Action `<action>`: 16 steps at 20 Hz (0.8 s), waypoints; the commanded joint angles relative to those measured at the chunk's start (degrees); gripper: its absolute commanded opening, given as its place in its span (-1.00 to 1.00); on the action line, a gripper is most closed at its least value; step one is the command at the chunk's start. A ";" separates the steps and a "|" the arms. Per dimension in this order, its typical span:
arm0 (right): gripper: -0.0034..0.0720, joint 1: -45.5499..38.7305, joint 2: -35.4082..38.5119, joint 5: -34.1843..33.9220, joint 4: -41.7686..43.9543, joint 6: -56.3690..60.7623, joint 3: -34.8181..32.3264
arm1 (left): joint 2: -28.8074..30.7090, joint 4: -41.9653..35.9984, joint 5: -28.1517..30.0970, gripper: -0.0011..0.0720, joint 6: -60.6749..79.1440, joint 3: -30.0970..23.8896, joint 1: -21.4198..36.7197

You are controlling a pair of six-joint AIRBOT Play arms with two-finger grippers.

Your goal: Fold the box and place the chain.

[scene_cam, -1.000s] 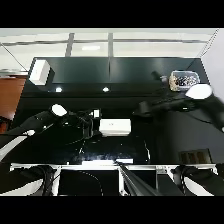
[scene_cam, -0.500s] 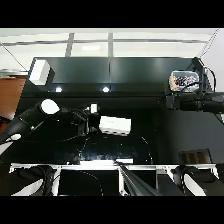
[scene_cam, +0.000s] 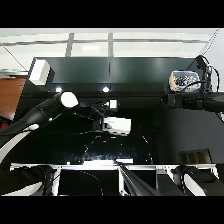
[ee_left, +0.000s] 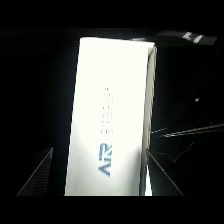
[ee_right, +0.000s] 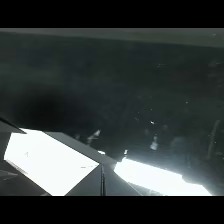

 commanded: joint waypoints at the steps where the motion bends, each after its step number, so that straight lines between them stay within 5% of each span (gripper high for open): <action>1: -0.88 0.00 0.02 -0.24 -0.55 0.63 0.00 | -4.33 -2.89 -0.63 0.97 0.00 2.43 -1.53; 16: -0.88 0.00 0.02 -0.26 -0.17 0.59 0.00 | -5.70 -3.06 -0.68 0.97 0.02 2.45 -1.46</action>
